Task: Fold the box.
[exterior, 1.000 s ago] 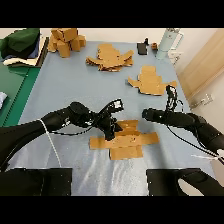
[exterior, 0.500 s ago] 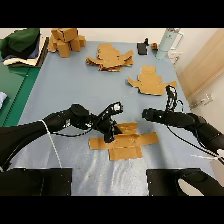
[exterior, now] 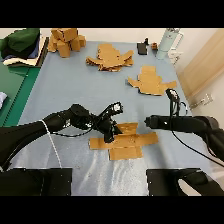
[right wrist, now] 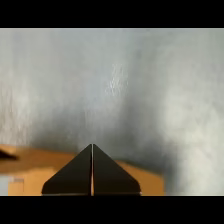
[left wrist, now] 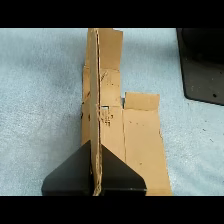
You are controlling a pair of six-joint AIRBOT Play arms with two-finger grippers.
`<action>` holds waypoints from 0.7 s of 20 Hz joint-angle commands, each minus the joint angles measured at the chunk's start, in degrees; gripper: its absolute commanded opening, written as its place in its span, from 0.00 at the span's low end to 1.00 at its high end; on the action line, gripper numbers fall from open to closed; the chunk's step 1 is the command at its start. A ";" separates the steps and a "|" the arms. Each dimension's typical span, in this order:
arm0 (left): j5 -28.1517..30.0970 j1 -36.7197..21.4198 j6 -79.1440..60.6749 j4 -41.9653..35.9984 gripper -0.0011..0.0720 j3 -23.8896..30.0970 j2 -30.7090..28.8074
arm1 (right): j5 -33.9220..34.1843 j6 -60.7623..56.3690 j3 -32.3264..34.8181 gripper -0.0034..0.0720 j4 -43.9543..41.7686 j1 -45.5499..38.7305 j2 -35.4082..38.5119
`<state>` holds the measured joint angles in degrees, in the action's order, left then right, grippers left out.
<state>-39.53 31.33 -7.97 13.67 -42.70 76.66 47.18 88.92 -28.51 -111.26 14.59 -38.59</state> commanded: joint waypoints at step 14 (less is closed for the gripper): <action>0.07 0.02 0.00 0.02 0.03 0.02 0.04 | 16.04 -0.70 5.03 0.05 21.51 53.42 6.45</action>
<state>-39.48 31.33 -7.97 13.69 -42.70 76.69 67.68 86.98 -23.70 -97.56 57.69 -26.63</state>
